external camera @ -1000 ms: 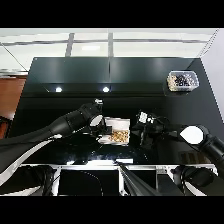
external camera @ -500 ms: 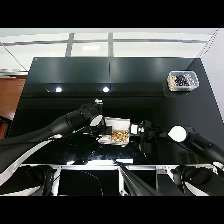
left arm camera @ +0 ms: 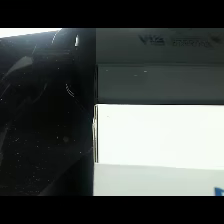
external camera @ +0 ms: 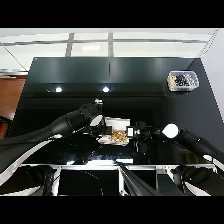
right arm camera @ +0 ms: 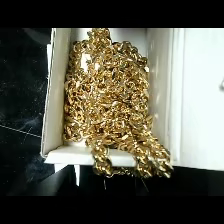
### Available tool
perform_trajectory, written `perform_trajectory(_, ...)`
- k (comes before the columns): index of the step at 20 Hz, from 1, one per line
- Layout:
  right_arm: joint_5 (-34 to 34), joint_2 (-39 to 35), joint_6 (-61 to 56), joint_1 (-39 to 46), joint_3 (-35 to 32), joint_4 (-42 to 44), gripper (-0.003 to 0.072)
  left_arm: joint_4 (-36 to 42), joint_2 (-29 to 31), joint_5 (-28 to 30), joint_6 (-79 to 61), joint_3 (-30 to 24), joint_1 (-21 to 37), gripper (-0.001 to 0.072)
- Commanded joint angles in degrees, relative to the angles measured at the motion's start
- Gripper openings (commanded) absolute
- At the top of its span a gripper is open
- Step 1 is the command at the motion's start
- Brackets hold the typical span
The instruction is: Fold the box and place the chain.
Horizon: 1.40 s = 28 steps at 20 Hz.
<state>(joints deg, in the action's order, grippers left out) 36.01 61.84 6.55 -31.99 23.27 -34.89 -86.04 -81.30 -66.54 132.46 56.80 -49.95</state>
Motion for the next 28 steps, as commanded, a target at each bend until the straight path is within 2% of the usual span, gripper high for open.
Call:
perform_trajectory(1,-0.94,0.24,0.68,-0.04,-0.04,0.63,0.0258,-0.02,-0.02,0.02,-0.02,0.04,0.04,0.003)
perform_trajectory(2,-0.96,0.24,0.55,-0.04,-0.04,0.61,0.0139,-0.02,-0.02,0.0,-0.02,0.04,0.04,0.0031)
perform_trajectory(9,-0.44,-0.46,-3.96,0.22,0.33,0.33,0.0131,-0.02,-0.02,-0.2,-0.02,0.04,0.04,0.003)
perform_trajectory(18,0.2,-10.8,-15.72,3.72,0.87,0.31,0.0129,-0.02,-0.02,-0.15,-0.02,0.04,0.04,0.003)
perform_trajectory(19,1.18,-11.58,-16.63,3.72,1.46,0.31,0.0003,0.0,-0.02,-0.15,-0.02,0.04,0.04,0.003)
perform_trajectory(23,6.82,-12.17,-16.96,3.69,4.83,0.35,0.0016,0.0,-0.02,-0.17,-0.02,0.04,0.04,0.003)
perform_trajectory(28,9.51,-12.17,-20.65,3.67,8.55,0.63,0.0016,0.0,-0.02,-0.15,0.0,0.04,0.04,0.003)
